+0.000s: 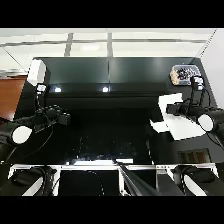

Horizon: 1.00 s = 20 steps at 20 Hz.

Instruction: Fold the box and place the chain.

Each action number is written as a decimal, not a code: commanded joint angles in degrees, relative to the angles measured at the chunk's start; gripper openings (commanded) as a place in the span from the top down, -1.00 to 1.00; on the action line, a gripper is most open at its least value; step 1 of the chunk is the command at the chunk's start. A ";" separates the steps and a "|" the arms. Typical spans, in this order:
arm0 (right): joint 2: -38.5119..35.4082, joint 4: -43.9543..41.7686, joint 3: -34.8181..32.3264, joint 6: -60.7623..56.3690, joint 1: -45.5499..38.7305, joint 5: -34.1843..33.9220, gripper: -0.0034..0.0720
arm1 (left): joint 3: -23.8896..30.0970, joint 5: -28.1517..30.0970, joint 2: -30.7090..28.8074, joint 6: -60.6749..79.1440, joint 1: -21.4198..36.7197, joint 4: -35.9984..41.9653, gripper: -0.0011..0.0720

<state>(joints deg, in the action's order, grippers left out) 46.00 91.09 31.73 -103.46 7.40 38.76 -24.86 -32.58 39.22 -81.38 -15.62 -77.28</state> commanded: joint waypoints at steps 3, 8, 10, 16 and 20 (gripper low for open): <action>-0.02 -5.75 -0.02 -0.11 0.00 0.11 0.88 | -0.04 0.07 0.02 0.00 -0.02 0.02 0.90; -0.02 -25.42 -0.02 -0.07 -0.02 4.90 0.88 | -0.04 1.27 0.02 -0.04 -0.04 0.33 0.90; -0.02 -28.55 -0.02 -0.07 0.00 7.45 0.88 | 0.04 1.29 0.09 -0.04 -0.07 4.48 0.90; -0.02 -18.86 -0.02 0.22 -0.02 5.01 -1.00 | 0.42 -4.37 2.86 -0.04 -0.09 16.70 -0.65; -0.02 -7.41 0.22 0.15 -0.83 4.90 -1.00 | 0.42 -6.91 3.10 0.07 -0.07 16.74 -0.97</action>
